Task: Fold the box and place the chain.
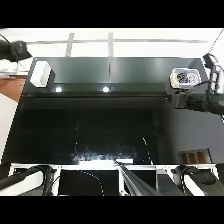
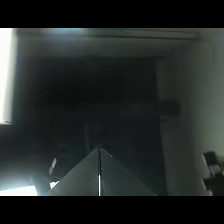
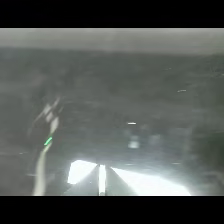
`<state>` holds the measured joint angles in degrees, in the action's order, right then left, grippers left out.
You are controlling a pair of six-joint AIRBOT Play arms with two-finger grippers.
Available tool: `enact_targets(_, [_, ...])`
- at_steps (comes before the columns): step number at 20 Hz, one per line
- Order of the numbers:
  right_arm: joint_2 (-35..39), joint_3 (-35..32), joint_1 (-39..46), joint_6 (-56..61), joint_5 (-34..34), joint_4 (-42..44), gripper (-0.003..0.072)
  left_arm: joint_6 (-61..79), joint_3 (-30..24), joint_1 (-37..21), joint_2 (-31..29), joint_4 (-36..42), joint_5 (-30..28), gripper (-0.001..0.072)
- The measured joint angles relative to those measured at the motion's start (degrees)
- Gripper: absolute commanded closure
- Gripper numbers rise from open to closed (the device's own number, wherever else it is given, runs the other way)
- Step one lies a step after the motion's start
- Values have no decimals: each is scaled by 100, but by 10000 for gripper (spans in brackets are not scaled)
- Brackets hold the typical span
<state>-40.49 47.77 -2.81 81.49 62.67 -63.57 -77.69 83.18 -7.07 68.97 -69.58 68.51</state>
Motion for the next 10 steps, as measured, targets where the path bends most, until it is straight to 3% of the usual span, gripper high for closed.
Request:
enact_targets(3, [476,-378,11,107,-247,-468,639,264,-2306,476,-1692,-9,-1095,678])
enact_targets(5, [623,-669,13,138,-411,-627,640,337,-3447,595,-2546,-28,-1478,677])
enact_targets(7, [697,-909,17,166,-520,-728,641,380,-4269,640,-3185,-46,-1628,677])
enact_targets(10, [754,-1093,17,170,-527,-752,641,400,-4833,673,-3674,-42,-1764,677])
